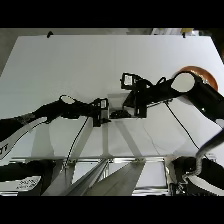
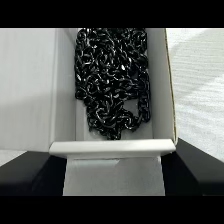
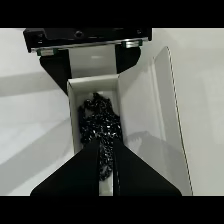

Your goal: Fold the box and place the chain.

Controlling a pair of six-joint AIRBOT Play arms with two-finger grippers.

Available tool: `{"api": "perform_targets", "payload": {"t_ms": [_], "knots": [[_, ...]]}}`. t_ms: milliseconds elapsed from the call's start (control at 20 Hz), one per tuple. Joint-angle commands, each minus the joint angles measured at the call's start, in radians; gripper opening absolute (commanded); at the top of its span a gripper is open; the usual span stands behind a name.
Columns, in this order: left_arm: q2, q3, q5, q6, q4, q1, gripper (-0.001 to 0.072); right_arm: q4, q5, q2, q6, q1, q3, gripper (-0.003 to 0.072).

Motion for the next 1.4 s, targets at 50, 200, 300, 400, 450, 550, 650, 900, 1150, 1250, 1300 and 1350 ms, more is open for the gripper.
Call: {"api": "perform_targets", "payload": {"t_ms": [50, 200, 300, 400, 450, 550, 650, 900, 1150, 1250, 1300, 1350], "knots": [[0.001, 0.000, 0.000, 0.000, 0.000, 0.000, 0.0011, 0.004, -0.002, -0.037, 0.030, 0.008, 0.001, 0.0047], [0.001, 0.000, 0.000, 0.000, 0.000, 0.000, 0.0011, -0.013, -0.021, -0.029, 0.006, 0.005, 0.002, 0.0294], [0.001, 0.000, 0.001, 0.000, 0.000, 0.000, 0.0011, -0.027, -0.045, 0.010, -0.008, -0.026, 0.005, 0.0292], [0.001, 0.000, 0.001, 0.000, 0.000, 0.000, 0.0011, -0.071, -0.048, 0.046, -0.008, -0.091, 0.006, 0.0278], [0.001, 0.000, 0.000, 0.000, 0.000, 0.000, 0.0011, -0.119, -0.038, 0.056, -0.008, -0.130, 0.006, 0.0233], [0.001, 0.000, 0.001, 0.000, 0.000, 0.000, 0.0011, -0.227, 0.017, 0.056, -0.008, -0.220, 0.003, 0.0218], [0.001, 0.000, 0.000, 0.000, 0.000, 0.000, 0.0011, -0.309, 0.037, 0.045, -0.011, -0.311, -0.021, 0.0154], [0.001, 0.000, 0.001, 0.000, 0.000, 0.000, 0.0011, -0.320, -0.018, -0.043, -0.167, -0.431, -0.134, 0.0162], [0.001, 0.000, 0.000, 0.000, 0.000, 0.000, 0.0011, -0.344, -0.144, -0.175, -0.174, -0.431, -0.149, 0.0278], [0.001, 0.000, 0.000, 0.000, 0.000, 0.000, 0.0011, -0.344, -0.145, -0.214, -0.220, -0.431, -0.149, 0.0278], [0.001, 0.000, 0.000, 0.000, 0.000, 0.000, 0.0011, -0.344, -0.147, -0.231, -0.222, -0.431, -0.149, 0.0278], [0.001, 0.000, 0.000, 0.000, 0.000, 0.000, 0.0011, -0.344, -0.149, -0.245, -0.222, -0.431, -0.149, 0.0277]]}}
